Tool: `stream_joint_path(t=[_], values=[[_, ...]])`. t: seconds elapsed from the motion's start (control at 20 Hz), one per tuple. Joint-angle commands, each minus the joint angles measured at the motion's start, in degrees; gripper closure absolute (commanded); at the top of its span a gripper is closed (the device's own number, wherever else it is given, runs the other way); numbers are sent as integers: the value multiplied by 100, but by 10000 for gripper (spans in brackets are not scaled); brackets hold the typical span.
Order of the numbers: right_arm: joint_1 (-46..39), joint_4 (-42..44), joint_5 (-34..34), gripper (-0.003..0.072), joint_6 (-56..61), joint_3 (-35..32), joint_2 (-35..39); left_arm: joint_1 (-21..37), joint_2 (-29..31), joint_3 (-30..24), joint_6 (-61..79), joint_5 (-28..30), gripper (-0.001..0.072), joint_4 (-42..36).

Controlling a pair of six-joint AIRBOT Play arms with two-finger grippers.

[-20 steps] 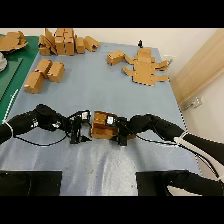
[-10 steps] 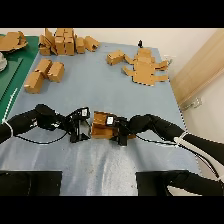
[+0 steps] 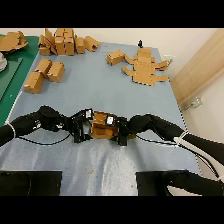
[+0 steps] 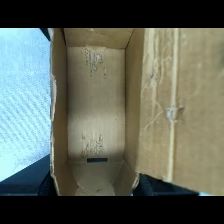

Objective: Fold the box.

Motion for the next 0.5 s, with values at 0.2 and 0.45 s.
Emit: stream_joint_path(t=[0.2,0.45], values=[[7,0,-103,180,-9,4,2,-20,-2,61,9,125,14,-31],[7,0,-177,179,-9,4,2,-63,-9,96,494,-315,14,-31]])
